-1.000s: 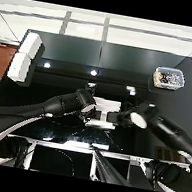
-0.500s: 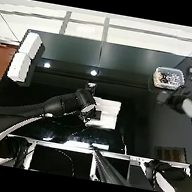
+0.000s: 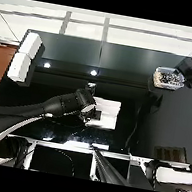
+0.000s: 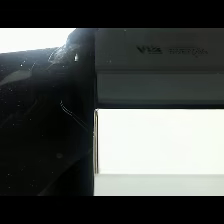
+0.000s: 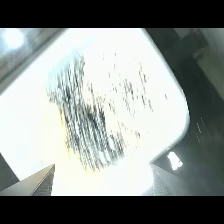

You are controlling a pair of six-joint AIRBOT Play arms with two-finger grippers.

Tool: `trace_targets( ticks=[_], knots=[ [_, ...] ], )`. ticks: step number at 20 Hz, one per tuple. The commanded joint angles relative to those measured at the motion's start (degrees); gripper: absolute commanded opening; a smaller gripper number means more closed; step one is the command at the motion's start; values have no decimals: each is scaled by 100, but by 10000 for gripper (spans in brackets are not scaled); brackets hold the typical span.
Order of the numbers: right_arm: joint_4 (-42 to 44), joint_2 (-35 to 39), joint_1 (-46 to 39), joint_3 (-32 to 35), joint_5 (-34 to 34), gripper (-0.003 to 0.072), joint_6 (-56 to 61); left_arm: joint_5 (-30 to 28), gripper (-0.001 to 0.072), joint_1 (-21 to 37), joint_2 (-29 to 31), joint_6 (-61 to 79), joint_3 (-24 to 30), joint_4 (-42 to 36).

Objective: Fold the box and place the chain.

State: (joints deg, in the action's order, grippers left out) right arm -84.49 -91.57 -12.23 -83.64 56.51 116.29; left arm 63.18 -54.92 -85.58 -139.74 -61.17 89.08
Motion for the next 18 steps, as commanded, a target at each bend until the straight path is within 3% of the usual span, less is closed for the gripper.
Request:
trace_targets(
  ticks=[1, 3, 15, 16, 17, 18],
  knots=[
    [-262, -1150, -96, -1453, 590, 669, 787, -2, 27, 2, -2, 0, 2, 0],
    [-437, -1443, -85, -1755, 822, 588, 1047, -4, 27, 2, -2, 0, 2, 0],
    [-586, -2111, -85, -1823, 920, 588, 1255, -2, 27, 2, -2, 0, 2, 0],
    [-551, -2133, -72, -1823, 925, 532, 1189, -2, 27, 2, -2, 0, 2, 0],
    [-542, -2131, -68, -1825, 927, 370, 1137, -4, 27, 2, -2, 0, 2, 2],
    [-492, -2105, -66, -1836, 949, 106, 994, -4, 27, 2, -2, 0, 2, 0]
  ],
)
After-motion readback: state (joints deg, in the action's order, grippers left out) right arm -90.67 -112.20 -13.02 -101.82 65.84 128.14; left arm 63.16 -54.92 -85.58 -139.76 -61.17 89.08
